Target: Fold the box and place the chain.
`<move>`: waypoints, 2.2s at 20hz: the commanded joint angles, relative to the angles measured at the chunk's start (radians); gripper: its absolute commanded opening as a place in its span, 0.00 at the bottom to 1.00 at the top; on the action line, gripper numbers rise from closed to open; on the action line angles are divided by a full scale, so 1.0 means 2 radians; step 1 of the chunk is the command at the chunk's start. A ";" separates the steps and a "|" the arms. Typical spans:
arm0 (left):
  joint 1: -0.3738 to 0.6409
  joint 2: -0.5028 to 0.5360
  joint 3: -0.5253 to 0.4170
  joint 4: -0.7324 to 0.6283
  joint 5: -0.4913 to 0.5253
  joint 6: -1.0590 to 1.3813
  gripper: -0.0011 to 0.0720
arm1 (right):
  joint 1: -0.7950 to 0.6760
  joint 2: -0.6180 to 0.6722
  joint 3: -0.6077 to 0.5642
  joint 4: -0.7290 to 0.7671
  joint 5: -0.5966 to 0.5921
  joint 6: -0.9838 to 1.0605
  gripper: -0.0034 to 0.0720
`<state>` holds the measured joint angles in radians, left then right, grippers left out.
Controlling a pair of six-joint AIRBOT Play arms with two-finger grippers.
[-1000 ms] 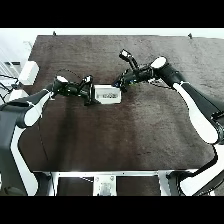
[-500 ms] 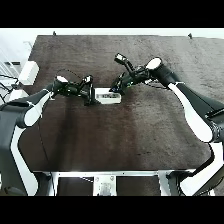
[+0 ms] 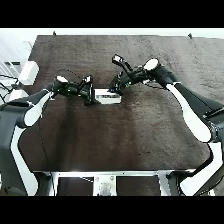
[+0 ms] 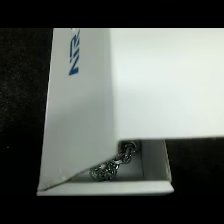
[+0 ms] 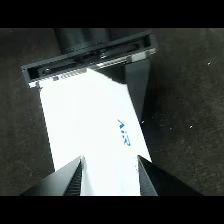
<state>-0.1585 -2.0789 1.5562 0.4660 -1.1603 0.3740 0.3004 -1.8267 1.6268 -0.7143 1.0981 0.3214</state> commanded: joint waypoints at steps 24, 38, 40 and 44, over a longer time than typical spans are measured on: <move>0.000 0.000 0.000 0.000 0.000 0.000 0.67 | -0.001 -0.018 0.018 -0.008 0.037 -0.036 0.64; 0.000 0.000 0.000 0.000 0.000 0.000 0.67 | -0.002 -0.036 0.029 -0.008 0.010 -0.042 0.57; 0.000 0.000 0.000 0.000 0.000 0.000 0.67 | -0.001 -0.036 0.048 -0.007 0.016 -0.041 0.53; 0.000 0.000 0.000 -0.001 0.000 0.000 0.67 | -0.001 -0.036 0.061 -0.006 0.019 -0.041 0.43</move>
<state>-0.1581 -2.0792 1.5562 0.4648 -1.1603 0.3733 0.2977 -1.8988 1.7321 -0.7258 1.1324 0.2390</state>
